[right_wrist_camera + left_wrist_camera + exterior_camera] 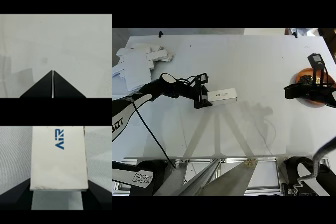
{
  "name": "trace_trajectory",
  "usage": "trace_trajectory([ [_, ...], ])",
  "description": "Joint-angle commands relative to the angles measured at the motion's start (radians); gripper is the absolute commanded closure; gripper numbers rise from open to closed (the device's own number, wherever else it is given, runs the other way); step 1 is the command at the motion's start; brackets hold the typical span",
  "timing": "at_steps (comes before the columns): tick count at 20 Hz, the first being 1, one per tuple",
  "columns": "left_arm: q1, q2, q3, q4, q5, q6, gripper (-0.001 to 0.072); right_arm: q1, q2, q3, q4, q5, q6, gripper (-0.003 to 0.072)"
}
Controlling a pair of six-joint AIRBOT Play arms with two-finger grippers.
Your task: Fold the box and place the chain.
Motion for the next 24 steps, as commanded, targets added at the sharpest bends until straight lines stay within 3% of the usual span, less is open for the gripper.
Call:
trace_trajectory([
  [1, 0.002, 0.029, 0.0, -0.004, 0.021, -0.002, 0.071, 0.0, 0.001, 0.001, 0.0, 0.0, 0.0, 0.0678],
  [6, 0.002, 0.098, 0.0, -0.083, 0.044, 0.001, 0.0712, 0.0, 0.001, 0.001, 0.0, 0.0, 0.0, 0.0678],
  [13, 0.016, 0.115, 0.0, -0.138, 0.066, 0.001, 0.0713, 0.0, 0.001, 0.001, 0.0, 0.0, 0.0, 0.0678],
  [24, 0.178, 0.115, 0.0, -0.158, 0.262, -0.007, 0.0713, 0.0, 0.001, 0.001, 0.0, 0.0, 0.0, 0.0678],
])
